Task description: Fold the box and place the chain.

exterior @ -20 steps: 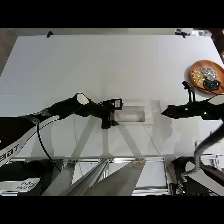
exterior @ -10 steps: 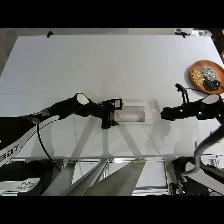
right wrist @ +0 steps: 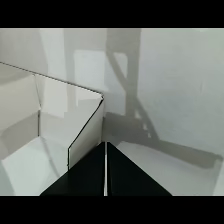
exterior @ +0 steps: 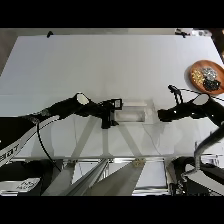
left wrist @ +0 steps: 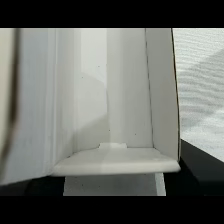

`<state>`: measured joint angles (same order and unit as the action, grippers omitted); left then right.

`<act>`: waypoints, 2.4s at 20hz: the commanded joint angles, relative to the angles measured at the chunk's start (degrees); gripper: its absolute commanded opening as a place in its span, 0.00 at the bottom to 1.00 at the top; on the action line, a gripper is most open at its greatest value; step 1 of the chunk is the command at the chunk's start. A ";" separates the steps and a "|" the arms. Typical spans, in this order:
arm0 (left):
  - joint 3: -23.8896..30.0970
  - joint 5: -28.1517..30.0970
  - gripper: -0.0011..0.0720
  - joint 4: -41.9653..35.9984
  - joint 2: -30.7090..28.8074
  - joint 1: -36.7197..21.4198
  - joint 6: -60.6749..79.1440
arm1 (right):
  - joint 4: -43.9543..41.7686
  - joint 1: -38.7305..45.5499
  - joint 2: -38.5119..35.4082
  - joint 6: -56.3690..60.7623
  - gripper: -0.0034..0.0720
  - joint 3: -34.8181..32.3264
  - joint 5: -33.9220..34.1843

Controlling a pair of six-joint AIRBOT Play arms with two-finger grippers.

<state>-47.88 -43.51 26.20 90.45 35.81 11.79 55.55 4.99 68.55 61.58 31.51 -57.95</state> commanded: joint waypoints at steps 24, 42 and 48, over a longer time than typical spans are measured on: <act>0.02 0.00 0.64 0.00 0.00 0.00 0.00 | 10.03 -4.81 -1.64 6.62 0.06 -0.02 -0.72; 0.02 0.00 0.64 0.00 0.00 0.00 0.00 | 2.14 -4.81 -0.11 2.82 0.06 -0.02 2.40; 0.02 0.00 0.64 0.00 0.02 0.00 0.00 | -1.05 -4.81 -0.22 -0.17 0.06 -0.02 0.57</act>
<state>-47.88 -43.55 26.20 90.45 35.81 11.79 56.64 0.25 68.42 63.13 31.44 -56.10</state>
